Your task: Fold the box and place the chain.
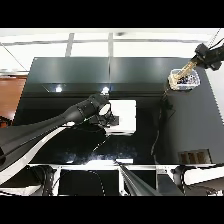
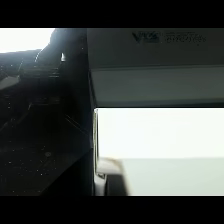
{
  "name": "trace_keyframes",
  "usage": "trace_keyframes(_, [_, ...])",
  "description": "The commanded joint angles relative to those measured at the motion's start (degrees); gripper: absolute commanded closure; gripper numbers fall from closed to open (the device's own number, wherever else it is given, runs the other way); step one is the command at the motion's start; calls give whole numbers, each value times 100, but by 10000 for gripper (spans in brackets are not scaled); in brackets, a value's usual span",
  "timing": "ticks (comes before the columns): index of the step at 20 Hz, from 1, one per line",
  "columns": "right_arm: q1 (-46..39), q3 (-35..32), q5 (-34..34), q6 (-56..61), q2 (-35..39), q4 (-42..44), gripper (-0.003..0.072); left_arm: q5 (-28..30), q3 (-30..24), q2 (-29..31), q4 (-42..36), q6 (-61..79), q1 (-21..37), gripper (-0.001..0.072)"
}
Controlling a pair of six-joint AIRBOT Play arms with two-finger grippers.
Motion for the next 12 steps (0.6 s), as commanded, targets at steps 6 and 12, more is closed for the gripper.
trace_keyframes(6, [-31, 695, -136, -752, 1126, 466, 668, 2, 2, -2, 0, 0, -2, 678])
trace_keyframes(12, [-24, 1001, 328, -872, 1150, 125, 666, 2, 2, -2, 0, 0, -2, 678])
